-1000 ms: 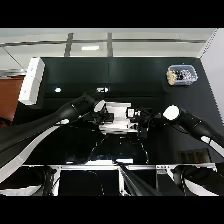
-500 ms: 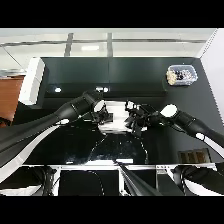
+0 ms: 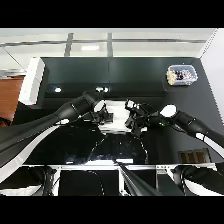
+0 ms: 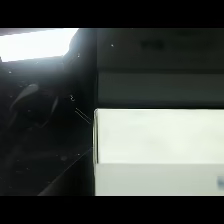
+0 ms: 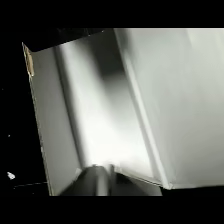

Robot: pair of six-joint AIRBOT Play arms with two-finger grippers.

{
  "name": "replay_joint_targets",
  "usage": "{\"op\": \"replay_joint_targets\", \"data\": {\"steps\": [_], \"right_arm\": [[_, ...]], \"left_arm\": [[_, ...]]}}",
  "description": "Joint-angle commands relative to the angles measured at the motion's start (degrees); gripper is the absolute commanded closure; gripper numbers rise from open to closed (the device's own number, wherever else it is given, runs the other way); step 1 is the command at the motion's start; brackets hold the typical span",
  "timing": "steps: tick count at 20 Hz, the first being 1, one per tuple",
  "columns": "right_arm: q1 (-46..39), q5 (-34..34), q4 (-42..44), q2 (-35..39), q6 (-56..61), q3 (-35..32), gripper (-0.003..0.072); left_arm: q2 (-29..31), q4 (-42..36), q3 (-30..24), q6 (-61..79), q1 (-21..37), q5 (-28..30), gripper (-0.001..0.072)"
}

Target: Fold the box and place the chain.

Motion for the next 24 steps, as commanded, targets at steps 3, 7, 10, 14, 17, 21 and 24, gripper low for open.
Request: {"op": "replay_joint_targets", "data": {"steps": [3,7,10,14,17,21,24], "right_arm": [[-3.8,10.25,-19.74,6.27,39.82,4.11,0.0667],[-18.67,25.64,-32.11,13.77,64.96,8.2,0.0667],[-31.28,22.88,-25.9,13.27,70.01,2.8,0.0667],[-36.37,16.52,-12.5,12.33,69.81,-8.94,0.0667],[-31.74,13.14,-3.98,10.91,64.39,-14.23,0.0667],[-25.81,8.85,4.96,5.84,60.37,-14.53,0.0666],[-22.62,7.45,10.6,2.69,55.82,-14.19,0.0667]], "left_arm": [[0.02,0.11,0.04,0.02,0.02,-0.15,0.0682],[0.02,0.09,0.04,0.0,0.02,-0.15,0.0683],[0.02,0.09,0.04,0.0,0.02,-0.15,0.0682],[0.02,0.07,0.04,0.0,0.02,-0.11,0.0683],[0.02,0.07,0.04,0.0,0.02,-0.11,0.0683],[0.02,0.04,0.04,0.0,0.02,-0.13,0.0682],[0.02,0.04,0.04,0.0,0.02,-0.11,0.0682]]}}
